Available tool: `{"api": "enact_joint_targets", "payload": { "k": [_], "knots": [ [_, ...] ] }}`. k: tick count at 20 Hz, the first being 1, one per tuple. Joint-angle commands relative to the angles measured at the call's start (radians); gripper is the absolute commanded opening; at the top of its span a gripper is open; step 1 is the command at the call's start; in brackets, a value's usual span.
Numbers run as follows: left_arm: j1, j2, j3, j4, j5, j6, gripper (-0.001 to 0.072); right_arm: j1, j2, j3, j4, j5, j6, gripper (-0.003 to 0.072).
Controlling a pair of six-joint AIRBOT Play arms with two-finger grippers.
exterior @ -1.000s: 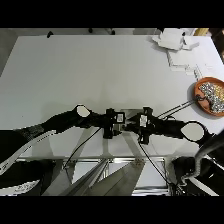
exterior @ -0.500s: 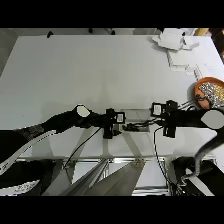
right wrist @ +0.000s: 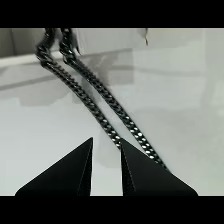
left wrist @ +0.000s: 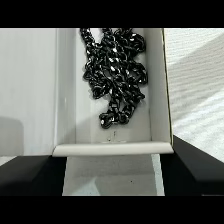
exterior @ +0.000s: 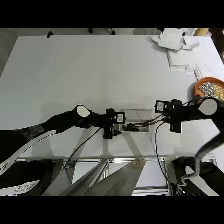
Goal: Fold the box and place the chain.
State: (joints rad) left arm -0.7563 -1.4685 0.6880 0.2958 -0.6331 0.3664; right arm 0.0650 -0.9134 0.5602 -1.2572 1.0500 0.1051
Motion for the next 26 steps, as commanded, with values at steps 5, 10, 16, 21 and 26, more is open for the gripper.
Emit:
{"api": "enact_joint_targets", "payload": {
  "k": [5,10,16,21,26],
  "knots": [
    [0.0,0.001,0.0,0.0,0.0,0.0,0.0275,-0.007,-0.177,0.001,-0.15,-0.093,-0.066,0.0169],
    [0.0,0.001,0.0,0.0,0.0,0.0,0.0275,-0.007,-0.194,0.001,-0.149,-0.127,-0.112,0.0169],
    [0.0,0.001,0.0,0.0,0.0,0.0,0.0275,-0.007,-0.198,0.001,-0.148,-0.151,-0.116,0.0167],
    [0.0,0.001,0.0,0.0,0.0,0.0,0.0275,-0.007,-0.214,0.001,-0.122,-0.146,-0.167,0.0154],
    [0.0,0.001,0.0,0.0,0.0,0.0,0.0275,-0.007,-0.215,0.001,-0.124,-0.076,-0.166,0.0038]
  ]
}}
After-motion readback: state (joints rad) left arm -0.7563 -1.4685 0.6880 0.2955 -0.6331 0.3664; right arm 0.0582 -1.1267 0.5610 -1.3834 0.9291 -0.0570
